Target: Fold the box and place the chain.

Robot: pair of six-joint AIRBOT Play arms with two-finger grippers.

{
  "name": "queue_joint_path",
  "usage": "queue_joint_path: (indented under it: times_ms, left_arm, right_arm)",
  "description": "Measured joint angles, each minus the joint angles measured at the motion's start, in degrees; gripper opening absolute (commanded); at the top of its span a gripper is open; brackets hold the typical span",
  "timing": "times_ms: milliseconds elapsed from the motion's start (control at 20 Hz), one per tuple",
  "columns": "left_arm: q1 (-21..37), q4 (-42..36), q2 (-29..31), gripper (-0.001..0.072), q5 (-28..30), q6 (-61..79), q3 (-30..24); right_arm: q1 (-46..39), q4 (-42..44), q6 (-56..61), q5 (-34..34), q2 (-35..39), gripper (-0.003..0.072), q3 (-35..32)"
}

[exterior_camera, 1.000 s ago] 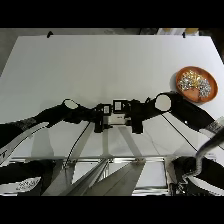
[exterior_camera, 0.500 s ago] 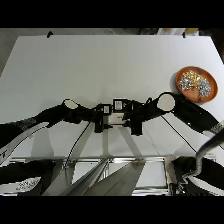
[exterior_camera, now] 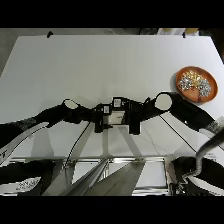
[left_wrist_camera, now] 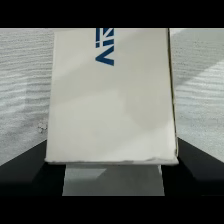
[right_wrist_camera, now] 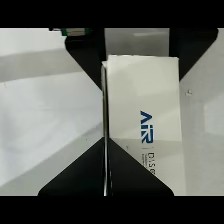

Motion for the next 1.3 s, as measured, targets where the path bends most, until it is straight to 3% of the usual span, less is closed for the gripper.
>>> queue_joint_path:
  times_ms: [1300]
  left_arm:
    - [0.00, 0.09, 0.00, 0.0389, 0.07, 0.04, 0.00]
  right_arm:
    - [-0.02, 0.11, -1.40, -2.91, 1.81, 0.0017, 0.04]
